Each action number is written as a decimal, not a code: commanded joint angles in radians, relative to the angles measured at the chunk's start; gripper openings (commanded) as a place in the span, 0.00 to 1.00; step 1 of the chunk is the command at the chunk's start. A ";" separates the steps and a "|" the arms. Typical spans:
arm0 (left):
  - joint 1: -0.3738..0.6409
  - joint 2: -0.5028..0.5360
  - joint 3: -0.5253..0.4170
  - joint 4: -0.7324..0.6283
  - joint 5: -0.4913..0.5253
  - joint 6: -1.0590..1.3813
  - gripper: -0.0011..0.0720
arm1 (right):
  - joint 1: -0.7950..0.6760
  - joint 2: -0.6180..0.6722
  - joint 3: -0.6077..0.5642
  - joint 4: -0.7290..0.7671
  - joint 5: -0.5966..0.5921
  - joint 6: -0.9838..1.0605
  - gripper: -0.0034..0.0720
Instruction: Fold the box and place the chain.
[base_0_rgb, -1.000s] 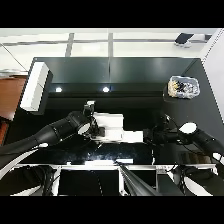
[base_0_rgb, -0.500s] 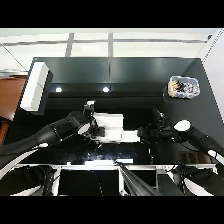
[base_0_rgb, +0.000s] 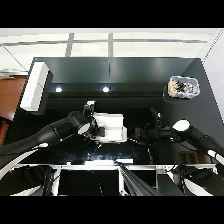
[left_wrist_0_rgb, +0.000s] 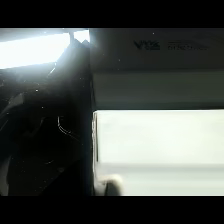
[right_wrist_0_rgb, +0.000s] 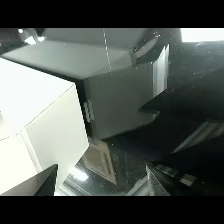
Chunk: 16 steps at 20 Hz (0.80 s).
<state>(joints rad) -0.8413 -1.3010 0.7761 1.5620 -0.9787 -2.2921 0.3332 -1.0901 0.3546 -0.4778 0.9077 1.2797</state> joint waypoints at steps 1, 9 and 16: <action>0.000 0.000 0.000 0.001 0.000 0.010 0.06 | 0.006 0.000 0.033 0.006 0.034 -0.005 0.96; 0.000 0.000 0.000 0.001 0.001 0.011 0.06 | 0.071 0.000 0.153 0.003 0.020 0.037 0.92; 0.000 0.000 0.000 0.001 0.002 0.011 0.06 | 0.121 -0.001 0.180 -0.092 0.040 0.144 0.81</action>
<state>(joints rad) -0.8413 -1.3010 0.7761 1.5623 -0.9787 -2.2810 0.4294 -1.0908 0.5163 -0.5018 0.9455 1.3560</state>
